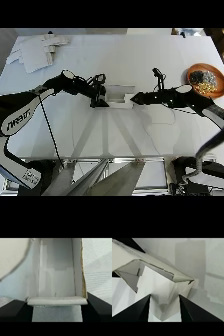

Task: Fold the box and place the chain.

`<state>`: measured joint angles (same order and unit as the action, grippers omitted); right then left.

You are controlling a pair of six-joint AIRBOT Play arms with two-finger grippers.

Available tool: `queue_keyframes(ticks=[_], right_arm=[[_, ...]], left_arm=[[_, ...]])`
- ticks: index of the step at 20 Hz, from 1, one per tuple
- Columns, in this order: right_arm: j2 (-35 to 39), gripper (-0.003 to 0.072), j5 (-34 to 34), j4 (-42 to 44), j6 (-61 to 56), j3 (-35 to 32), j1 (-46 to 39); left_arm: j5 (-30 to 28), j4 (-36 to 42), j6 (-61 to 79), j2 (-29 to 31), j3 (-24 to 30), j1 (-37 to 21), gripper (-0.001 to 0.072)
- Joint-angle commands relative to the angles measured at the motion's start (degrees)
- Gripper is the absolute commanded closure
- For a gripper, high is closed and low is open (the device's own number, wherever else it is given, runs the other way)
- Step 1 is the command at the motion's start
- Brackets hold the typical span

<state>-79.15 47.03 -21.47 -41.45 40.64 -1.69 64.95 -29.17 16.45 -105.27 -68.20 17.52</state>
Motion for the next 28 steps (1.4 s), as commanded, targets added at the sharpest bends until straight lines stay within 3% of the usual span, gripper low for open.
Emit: queue_keyframes(ticks=[1,4,10,13,16,23,28], right_arm=[[0.04,0.0284,-0.5,1.07,-0.22,0.0,0.2],[0.04,0.0284,-2.93,-2.89,-0.33,0.0,2.01],[0.04,0.0284,-10.23,-2.8,-1.9,0.02,5.75],[0.04,0.0284,-12.52,-10.64,-9.29,0.02,5.75],[0.04,0.0283,-13.0,-17.66,-16.37,0.09,5.75],[0.46,0.0284,-13.55,-18.62,-16.81,1.9,6.36],[0.39,0.0286,-12.04,-27.47,-23.47,6.62,9.29]], left_arm=[[0.0,-0.02,0.0,0.0,-0.04,-0.02,0.0293],[0.0,-0.02,0.0,0.0,-0.04,-0.02,0.0293],[0.0,-0.02,0.0,0.0,-0.04,-0.02,0.0293],[0.0,-0.02,0.0,0.0,-0.04,-0.02,0.0293],[0.0,-0.02,0.0,0.0,-0.04,-0.02,0.0293],[0.0,-0.02,0.0,0.0,-0.04,-0.02,0.0293],[0.02,-0.02,0.0,0.0,-0.04,-0.02,0.0293]])
